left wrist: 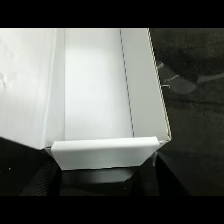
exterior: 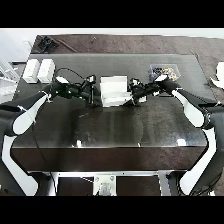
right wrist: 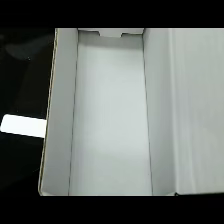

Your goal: Fold the box and place the chain.

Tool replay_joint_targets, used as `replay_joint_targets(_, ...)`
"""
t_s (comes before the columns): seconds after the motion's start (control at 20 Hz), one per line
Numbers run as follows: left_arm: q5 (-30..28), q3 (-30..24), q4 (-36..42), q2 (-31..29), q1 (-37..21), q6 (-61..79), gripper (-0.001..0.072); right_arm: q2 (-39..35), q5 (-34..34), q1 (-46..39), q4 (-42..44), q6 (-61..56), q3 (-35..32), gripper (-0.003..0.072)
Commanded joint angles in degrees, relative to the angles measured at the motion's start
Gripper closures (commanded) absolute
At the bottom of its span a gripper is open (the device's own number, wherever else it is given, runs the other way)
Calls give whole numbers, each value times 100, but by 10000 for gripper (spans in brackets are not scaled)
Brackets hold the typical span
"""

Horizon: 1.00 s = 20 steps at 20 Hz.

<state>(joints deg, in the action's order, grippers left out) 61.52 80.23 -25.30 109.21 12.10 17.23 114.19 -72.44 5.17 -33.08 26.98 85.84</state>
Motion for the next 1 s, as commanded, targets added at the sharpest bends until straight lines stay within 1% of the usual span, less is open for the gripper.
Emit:
replay_joint_targets(0.0,-146,7,197,13,2,323,-11,-4,-4,2,-2,4,2,122)
replay_joint_targets(0.1,-136,9,273,114,4,391,-11,-4,-7,2,0,4,2,122)
replay_joint_targets(0.25,-101,22,636,262,4,704,-11,-4,-7,2,-2,4,2,122)
replay_joint_targets(0.35,-114,61,739,306,4,807,-11,-4,-7,2,-2,4,2,122)
replay_joint_targets(0.7,-155,105,732,369,24,990,-11,-4,-7,2,-2,4,2,123)
replay_joint_targets(0.95,-181,313,566,459,157,890,-11,-4,-4,2,-2,4,2,123)
